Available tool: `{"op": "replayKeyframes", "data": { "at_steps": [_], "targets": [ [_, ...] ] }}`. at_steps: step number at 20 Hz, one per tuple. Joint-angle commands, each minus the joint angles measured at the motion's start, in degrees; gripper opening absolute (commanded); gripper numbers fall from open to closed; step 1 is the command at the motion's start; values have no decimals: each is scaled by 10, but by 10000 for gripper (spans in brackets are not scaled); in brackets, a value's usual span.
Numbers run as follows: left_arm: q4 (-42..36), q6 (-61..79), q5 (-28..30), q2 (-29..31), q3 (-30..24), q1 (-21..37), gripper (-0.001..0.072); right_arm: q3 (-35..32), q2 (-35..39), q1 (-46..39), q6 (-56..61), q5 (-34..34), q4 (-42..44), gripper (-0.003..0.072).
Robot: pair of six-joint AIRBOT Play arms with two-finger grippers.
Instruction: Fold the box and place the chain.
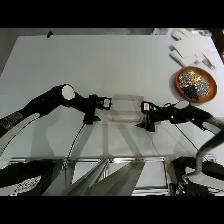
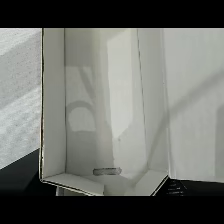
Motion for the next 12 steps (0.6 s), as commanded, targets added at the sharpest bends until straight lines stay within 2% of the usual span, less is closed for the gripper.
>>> {"op": "replayKeyframes", "data": {
  "at_steps": [1,12],
  "targets": [
    [-24,48,25,-5,-2,-4,532,0,0,0,0,0,0,396],
    [-51,81,30,-21,-2,-42,530,0,0,0,0,0,0,396]
  ]
}}
